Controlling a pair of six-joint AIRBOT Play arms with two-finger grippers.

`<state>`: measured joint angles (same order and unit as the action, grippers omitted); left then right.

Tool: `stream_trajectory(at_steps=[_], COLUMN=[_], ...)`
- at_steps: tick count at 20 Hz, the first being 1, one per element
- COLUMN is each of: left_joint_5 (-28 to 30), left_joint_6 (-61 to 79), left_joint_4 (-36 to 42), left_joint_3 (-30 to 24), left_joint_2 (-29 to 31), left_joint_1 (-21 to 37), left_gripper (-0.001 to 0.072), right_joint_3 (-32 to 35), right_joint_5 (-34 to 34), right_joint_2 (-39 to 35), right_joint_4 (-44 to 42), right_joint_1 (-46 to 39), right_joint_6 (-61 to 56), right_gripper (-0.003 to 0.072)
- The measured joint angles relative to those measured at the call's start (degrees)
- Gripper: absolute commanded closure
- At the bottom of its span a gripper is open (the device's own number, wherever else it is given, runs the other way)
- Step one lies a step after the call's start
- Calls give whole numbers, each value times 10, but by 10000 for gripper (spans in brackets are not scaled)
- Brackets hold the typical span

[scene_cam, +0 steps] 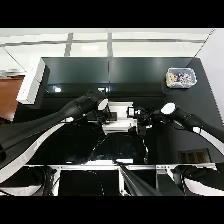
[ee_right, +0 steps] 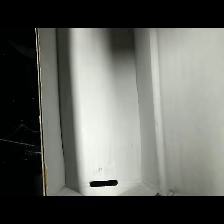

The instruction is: Fold the box and place the chain.

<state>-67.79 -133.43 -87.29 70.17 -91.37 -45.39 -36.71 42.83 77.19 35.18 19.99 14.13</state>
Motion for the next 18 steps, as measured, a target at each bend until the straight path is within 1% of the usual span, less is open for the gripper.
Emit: stream_trajectory(at_steps=[2,4,5,8,9,10,11,13,14,15,16,18], left_joint_5=[-3,-2,-4,-5,-5,-9,-16,-7,-7,-8,-8,-6], left_joint_6=[5,8,6,8,9,12,11,10,8,6,6,2], left_joint_4=[-3,-3,-5,-4,-4,-5,-5,-5,-4,-4,-3,-2], left_joint_3=[2,3,3,3,4,4,4,3,3,3,3,4], left_joint_2=[-3,-5,-5,-6,-6,-6,-7,-7,-7,-7,-7,-6], left_joint_1=[0,-1,-1,-1,-1,-1,-1,-1,-1,0,0,0], left_gripper=[470,666,687,679,552,305,237,237,269,515,686,686], right_joint_3=[0,0,0,0,0,0,0,0,0,0,0,0], right_joint_5=[0,0,0,0,0,0,0,0,0,0,0,0], right_joint_2=[0,0,0,0,0,0,0,0,0,0,0,0], right_joint_4=[0,0,0,0,0,0,0,0,0,0,0,0], right_joint_1=[0,0,0,0,0,0,0,0,0,0,0,0], right_joint_6=[0,0,0,0,0,0,0,0,0,0,0,0], right_gripper=[611,611,611,611,611,611,611,611,611,611,611,611])
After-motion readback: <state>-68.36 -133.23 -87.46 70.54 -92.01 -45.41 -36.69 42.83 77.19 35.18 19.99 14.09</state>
